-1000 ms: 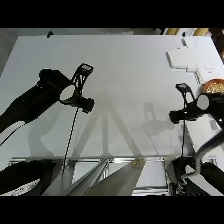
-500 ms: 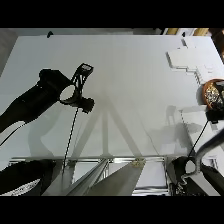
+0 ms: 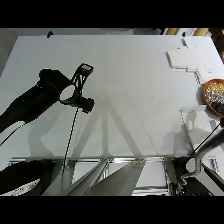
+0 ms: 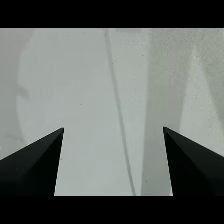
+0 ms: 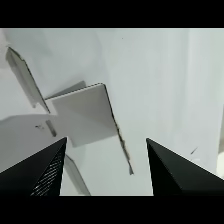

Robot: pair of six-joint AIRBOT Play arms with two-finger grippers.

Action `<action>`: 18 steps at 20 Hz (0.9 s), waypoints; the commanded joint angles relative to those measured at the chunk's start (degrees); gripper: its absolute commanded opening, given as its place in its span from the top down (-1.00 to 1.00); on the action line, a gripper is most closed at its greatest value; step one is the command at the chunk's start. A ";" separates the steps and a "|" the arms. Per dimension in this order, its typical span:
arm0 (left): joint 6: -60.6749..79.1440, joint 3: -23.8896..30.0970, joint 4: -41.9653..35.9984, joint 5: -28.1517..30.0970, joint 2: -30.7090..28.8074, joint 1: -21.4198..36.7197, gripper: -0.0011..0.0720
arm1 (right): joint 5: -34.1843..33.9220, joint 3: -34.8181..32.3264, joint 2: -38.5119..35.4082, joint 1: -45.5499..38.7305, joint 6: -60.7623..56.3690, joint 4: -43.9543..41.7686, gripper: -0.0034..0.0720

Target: Fold the box and place the chain.

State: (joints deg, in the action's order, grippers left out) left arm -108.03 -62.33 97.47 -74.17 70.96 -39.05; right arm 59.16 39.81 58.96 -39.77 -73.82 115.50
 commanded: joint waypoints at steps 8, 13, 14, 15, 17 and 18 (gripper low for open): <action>0.00 0.00 0.00 0.00 0.04 0.02 -0.92 | -4.63 0.04 8.70 -4.63 2.25 0.02 0.11; 0.00 0.00 0.02 0.00 0.04 0.02 -0.92 | -1.27 0.07 9.79 -4.46 1.88 -0.13 0.87; 0.00 0.00 0.02 0.00 0.04 0.02 -0.92 | 1.33 0.07 9.14 -3.76 1.90 -0.02 0.87; 0.00 0.00 0.00 0.00 0.04 0.02 -0.92 | 3.10 0.07 7.82 -2.36 1.86 -0.13 0.87; 0.00 0.00 0.00 0.00 0.04 0.02 -0.92 | 6.88 0.07 4.35 2.54 1.84 -1.20 0.87; 0.00 0.00 0.00 0.00 0.04 0.02 -0.92 | 8.52 0.07 1.92 5.57 1.70 -3.52 0.87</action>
